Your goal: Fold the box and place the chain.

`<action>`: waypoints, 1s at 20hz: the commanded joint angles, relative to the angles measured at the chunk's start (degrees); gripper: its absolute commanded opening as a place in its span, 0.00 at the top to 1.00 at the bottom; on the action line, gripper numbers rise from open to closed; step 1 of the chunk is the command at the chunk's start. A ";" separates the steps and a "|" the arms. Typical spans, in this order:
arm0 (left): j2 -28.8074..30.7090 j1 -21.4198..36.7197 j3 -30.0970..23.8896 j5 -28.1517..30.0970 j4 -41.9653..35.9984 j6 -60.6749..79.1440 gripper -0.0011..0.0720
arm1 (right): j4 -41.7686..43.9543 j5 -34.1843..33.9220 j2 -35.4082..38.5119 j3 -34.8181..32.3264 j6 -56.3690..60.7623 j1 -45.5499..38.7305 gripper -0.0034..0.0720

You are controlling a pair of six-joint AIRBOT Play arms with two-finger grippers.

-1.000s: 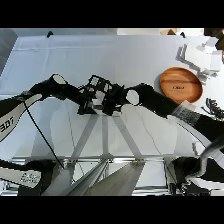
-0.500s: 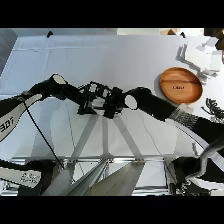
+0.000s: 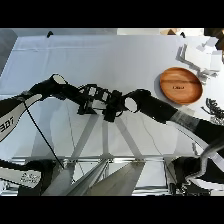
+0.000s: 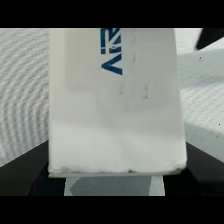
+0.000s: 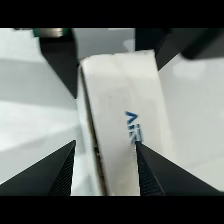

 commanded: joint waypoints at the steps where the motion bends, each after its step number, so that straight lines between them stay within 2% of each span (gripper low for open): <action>1: 0.02 0.00 0.00 0.02 0.00 0.04 0.75 | 0.07 2.62 2.34 0.04 4.35 0.04 0.41; 4: 0.02 0.00 0.00 0.02 0.00 0.04 0.75 | 0.48 2.69 2.91 0.04 11.15 -0.02 0.46; 8: 0.02 0.00 0.00 0.02 0.02 0.04 0.75 | 0.48 1.09 2.91 0.04 16.96 -0.02 0.94; 11: 0.02 0.00 0.00 0.02 0.02 0.04 0.75 | 1.25 -3.54 2.89 -0.24 22.69 -0.26 0.94; 15: 0.02 0.00 0.00 0.02 0.02 0.04 0.75 | 15.96 -9.57 2.54 -3.85 23.61 -4.07 0.95; 20: 0.02 0.00 0.00 0.02 0.02 0.04 0.75 | 19.63 -7.13 -2.21 -4.94 23.61 -5.22 0.95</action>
